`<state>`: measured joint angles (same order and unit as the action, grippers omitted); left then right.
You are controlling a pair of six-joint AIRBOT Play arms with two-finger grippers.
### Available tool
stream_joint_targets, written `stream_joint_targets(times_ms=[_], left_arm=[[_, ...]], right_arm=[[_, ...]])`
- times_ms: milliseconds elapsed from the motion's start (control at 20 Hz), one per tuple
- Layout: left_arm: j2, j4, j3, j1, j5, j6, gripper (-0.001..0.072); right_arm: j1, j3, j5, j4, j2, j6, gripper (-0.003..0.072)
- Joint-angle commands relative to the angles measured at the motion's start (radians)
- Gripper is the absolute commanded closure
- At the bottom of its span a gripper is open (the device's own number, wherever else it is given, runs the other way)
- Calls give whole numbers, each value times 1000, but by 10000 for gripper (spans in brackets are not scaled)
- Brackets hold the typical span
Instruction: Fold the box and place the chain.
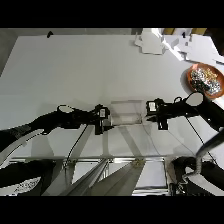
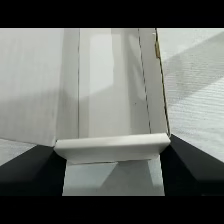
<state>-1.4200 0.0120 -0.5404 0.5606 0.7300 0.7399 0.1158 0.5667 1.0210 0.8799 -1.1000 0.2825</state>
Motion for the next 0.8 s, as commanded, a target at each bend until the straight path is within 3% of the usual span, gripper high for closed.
stream_joint_targets(times_ms=[0,600,650,750], left_arm=[[1,0,0,0,0,0,680],[1,0,0,0,0,0,680],[1,0,0,0,0,0,680],[1,0,0,0,0,0,680]], right_arm=[[1,-44,-43,-125,-2,142,510],[82,-63,-102,-340,-114,242,528],[82,-63,-102,-339,-115,241,522],[82,-65,-101,-336,-115,238,428]])
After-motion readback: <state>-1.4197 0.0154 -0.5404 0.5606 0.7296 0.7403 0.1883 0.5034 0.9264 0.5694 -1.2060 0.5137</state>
